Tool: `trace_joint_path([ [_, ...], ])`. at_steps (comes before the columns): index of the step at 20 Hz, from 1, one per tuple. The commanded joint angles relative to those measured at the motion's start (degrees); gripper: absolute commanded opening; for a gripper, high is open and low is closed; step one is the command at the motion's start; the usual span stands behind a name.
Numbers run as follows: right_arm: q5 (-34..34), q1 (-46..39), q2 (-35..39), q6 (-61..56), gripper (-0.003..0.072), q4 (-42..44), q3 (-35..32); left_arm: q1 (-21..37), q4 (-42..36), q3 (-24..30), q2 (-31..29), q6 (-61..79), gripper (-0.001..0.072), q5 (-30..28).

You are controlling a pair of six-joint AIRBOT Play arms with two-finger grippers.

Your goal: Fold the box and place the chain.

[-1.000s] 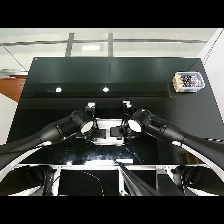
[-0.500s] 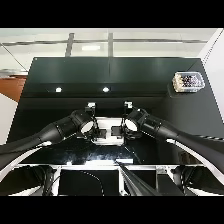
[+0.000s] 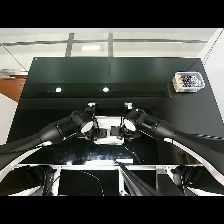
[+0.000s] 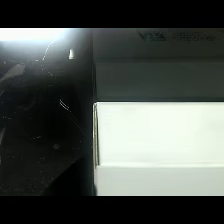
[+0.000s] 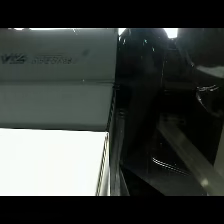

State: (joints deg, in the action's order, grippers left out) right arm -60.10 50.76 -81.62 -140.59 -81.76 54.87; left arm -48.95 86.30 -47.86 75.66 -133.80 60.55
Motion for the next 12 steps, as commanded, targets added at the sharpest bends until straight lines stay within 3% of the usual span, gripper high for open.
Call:
trace_joint_path([
  [1, 0.2, 0.1, -0.5, 0.0, 0.0245, -0.2, 0.0, 0.0, 0.0, 0.0, 0.0, 0.0, 0.0032, -0.3],
  [3, 0.2, 0.1, -0.5, 0.0, 0.0243, -0.2, 0.0, 0.0, 0.0, 0.0, 0.0, 0.0, 0.0032, -0.3],
  [5, 0.4, 0.1, -0.5, 0.6, 0.0123, -0.2, 0.0, 0.0, 0.0, 0.0, 0.0, 0.0, 0.0032, -0.3],
  [6, 0.3, 0.1, -0.5, 0.7, 0.0117, -0.2, 0.0, 0.0, 0.0, 0.0, 0.0, 0.0, 0.0032, -0.3],
  [7, 0.3, 0.1, -0.5, 1.0, 0.0052, -0.2, 0.0, 0.0, 0.0, 0.0, 0.0, 0.0, 0.0032, -0.3],
  [12, -0.2, 0.1, -0.5, 1.6, 0.0053, -0.2, 0.1, 0.0, 0.0, 0.0, 0.0, 0.1, 0.0032, -0.3],
])
